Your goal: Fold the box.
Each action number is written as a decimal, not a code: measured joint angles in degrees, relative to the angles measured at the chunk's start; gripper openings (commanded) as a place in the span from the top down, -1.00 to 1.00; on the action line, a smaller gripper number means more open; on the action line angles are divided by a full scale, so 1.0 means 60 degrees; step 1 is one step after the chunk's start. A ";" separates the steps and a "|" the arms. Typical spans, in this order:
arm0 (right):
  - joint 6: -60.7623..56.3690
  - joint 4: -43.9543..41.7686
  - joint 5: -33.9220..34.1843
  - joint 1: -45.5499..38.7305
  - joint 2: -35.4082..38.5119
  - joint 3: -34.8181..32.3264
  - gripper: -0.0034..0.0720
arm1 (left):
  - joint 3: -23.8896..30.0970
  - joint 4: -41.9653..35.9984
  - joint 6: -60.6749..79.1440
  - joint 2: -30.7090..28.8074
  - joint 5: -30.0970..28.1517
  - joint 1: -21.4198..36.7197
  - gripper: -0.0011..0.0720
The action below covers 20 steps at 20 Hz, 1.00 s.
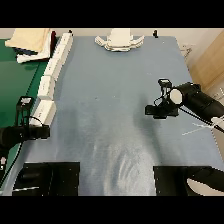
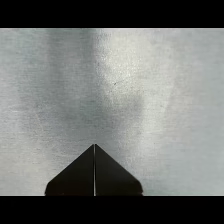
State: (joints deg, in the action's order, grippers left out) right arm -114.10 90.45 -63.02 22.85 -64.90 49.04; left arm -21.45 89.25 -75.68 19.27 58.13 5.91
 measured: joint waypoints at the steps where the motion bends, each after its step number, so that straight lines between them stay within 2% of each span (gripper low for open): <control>1: 0.0022 0.0004 0.0015 0.0000 0.0000 0.0000 0.90 | 0.0095 0.0029 0.0117 0.0113 -0.0353 0.0189 -0.28; 4: 0.0066 0.0000 0.0058 0.0000 0.0000 0.0000 0.90 | 0.0273 0.0087 0.0350 0.0790 -0.1410 0.0481 -0.28; 11: 0.0095 0.0000 0.0091 0.0004 0.0000 0.0000 0.90 | 0.0353 0.0113 0.0441 0.3075 -0.3362 0.0725 -0.28; 20: 0.0098 0.0000 0.0353 0.0004 0.0000 0.0000 0.90 | 0.0189 -0.0168 0.0142 0.3792 -0.4597 0.1953 -0.28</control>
